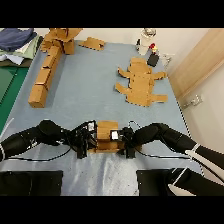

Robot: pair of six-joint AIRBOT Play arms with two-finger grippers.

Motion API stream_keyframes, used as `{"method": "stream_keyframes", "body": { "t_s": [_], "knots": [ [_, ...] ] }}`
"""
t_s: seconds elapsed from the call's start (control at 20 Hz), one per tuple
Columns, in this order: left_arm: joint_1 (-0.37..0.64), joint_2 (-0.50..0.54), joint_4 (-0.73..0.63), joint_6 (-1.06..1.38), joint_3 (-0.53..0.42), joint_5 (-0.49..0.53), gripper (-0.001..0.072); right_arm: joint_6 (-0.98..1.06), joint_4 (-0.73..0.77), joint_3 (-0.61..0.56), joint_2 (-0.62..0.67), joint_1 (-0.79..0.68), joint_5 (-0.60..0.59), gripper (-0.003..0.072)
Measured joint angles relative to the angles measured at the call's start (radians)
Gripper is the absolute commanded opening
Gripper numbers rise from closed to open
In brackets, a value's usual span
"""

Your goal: Fold the box.

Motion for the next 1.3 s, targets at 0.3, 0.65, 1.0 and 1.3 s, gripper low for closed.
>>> {"method": "stream_keyframes", "body": {
  "t_s": [0.3, 0.65, 1.0, 1.3],
  "knots": [
    [-0.008, -0.004, -0.027, 0.018, 0.002, 0.031, 0.0179, 0.000, 0.000, 0.000, 0.000, 0.000, 0.000, 0.0515],
    [-0.009, -0.004, -0.038, 0.023, 0.002, 0.015, 0.0428, 0.002, 0.000, 0.000, 0.000, 0.000, 0.000, 0.0515],
    [-0.015, -0.004, -0.042, 0.023, 0.002, 0.003, 0.0645, 0.000, 0.000, 0.000, 0.000, 0.000, 0.000, 0.0515],
    [-0.015, -0.004, -0.043, 0.023, 0.002, 0.004, 0.0362, 0.000, 0.000, 0.000, 0.000, 0.000, 0.000, 0.0515]
  ]
}}
